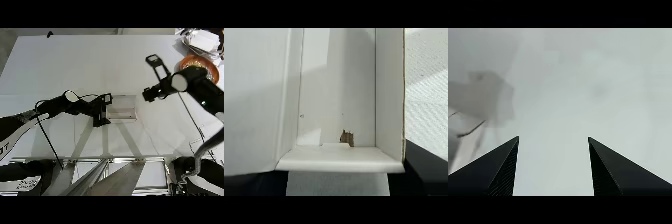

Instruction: Fold the box and place the chain.

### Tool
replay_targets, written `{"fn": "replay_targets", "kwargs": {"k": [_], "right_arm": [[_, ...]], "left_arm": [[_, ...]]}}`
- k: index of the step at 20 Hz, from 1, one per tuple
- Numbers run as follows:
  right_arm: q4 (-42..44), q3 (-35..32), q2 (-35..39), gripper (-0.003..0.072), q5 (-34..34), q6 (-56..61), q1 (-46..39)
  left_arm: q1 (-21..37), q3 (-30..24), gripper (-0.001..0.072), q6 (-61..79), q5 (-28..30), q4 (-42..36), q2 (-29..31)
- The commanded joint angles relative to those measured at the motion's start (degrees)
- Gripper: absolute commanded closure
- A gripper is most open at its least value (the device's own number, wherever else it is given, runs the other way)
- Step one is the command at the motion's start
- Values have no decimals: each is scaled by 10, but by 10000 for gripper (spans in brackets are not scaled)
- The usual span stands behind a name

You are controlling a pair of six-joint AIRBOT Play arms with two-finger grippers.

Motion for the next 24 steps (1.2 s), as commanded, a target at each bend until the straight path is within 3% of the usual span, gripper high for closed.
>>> {"fn": "replay_targets", "kwargs": {"k": [1,5,9,12,14,21,24], "right_arm": [[0,50,-9,224,-42,-90,-116],[-13,93,-85,255,-78,-102,-296],[-2,155,-188,280,-84,-102,-411],[20,187,-250,283,-89,-101,-436],[24,190,-276,358,-107,-88,-438],[17,191,-322,363,-127,-49,-438],[-24,191,-323,363,-121,-14,-438]], "left_arm": [[0,0,277,0,0,0,0],[0,0,277,0,0,0,0],[0,0,277,0,0,0,0],[0,0,277,0,0,0,0],[0,0,277,0,0,0,0],[0,0,277,0,0,0,0],[0,0,277,0,0,0,0]]}}
